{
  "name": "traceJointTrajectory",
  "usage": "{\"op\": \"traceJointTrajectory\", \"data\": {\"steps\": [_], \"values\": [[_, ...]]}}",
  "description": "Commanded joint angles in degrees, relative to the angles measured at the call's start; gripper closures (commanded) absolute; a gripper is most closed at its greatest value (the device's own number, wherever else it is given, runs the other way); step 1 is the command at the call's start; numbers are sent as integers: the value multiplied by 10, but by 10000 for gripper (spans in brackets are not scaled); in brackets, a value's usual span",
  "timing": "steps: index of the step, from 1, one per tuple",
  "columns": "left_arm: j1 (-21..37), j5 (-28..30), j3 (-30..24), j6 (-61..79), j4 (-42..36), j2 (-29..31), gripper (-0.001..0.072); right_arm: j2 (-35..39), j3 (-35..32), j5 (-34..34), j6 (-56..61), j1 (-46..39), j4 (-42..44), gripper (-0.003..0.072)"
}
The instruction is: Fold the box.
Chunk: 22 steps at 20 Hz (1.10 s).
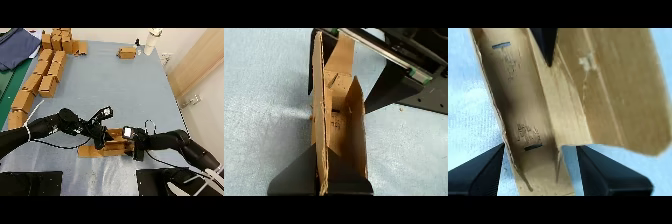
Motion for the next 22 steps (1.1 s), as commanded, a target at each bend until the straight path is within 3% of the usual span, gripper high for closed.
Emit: {"op": "traceJointTrajectory", "data": {"steps": [1,7,10,14,22], "values": [[0,0,0,0,0,0,699,-47,19,-32,-42,-24,7,-32],[0,0,0,0,0,0,699,-38,19,-56,5,-24,-9,-31],[0,0,0,0,0,0,699,-44,19,-22,4,-24,-2,-30],[0,0,0,0,0,0,699,-44,19,11,-89,-23,31,-30],[0,0,0,0,0,0,699,-68,16,-30,-175,-18,74,-17]]}}
